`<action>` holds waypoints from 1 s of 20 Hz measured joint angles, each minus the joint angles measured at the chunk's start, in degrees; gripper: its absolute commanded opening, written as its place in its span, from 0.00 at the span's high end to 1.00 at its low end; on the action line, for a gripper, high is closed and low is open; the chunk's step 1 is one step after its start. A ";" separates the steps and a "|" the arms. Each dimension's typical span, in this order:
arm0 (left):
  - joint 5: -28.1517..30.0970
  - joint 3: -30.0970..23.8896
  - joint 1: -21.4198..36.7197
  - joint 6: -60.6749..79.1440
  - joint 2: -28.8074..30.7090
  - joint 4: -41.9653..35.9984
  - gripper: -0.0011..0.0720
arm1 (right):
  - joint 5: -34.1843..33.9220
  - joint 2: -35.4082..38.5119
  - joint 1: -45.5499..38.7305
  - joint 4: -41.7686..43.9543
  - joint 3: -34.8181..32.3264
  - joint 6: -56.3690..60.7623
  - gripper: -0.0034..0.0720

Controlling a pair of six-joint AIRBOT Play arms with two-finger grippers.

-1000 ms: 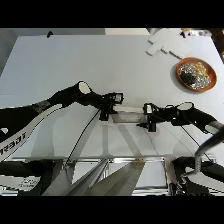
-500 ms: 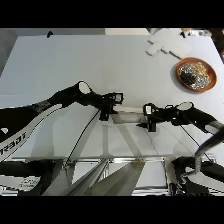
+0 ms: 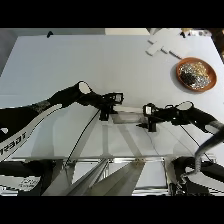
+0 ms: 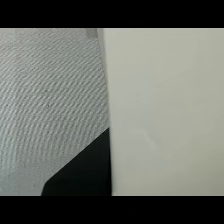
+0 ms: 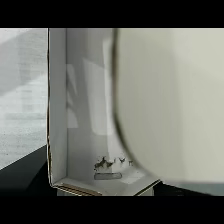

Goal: Fold the box and place the chain.

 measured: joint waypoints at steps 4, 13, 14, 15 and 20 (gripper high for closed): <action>0.00 0.00 0.00 0.00 0.00 -0.02 0.97 | 0.02 0.00 0.00 0.00 0.00 0.00 0.42; 0.04 0.00 0.00 0.02 0.00 -0.11 0.97 | 0.04 0.00 0.00 -0.02 0.00 -0.02 0.42; 0.22 0.00 -0.02 0.02 0.00 -0.15 0.97 | 0.04 0.00 0.00 -0.02 0.00 -0.02 0.42; 0.44 0.00 -0.02 0.02 0.00 -0.20 0.97 | 0.04 0.00 0.00 -0.02 0.00 -0.02 0.42; 1.25 -0.02 -0.02 -1.22 0.04 -0.17 0.97 | 0.07 0.00 0.00 -0.02 0.00 -0.04 0.42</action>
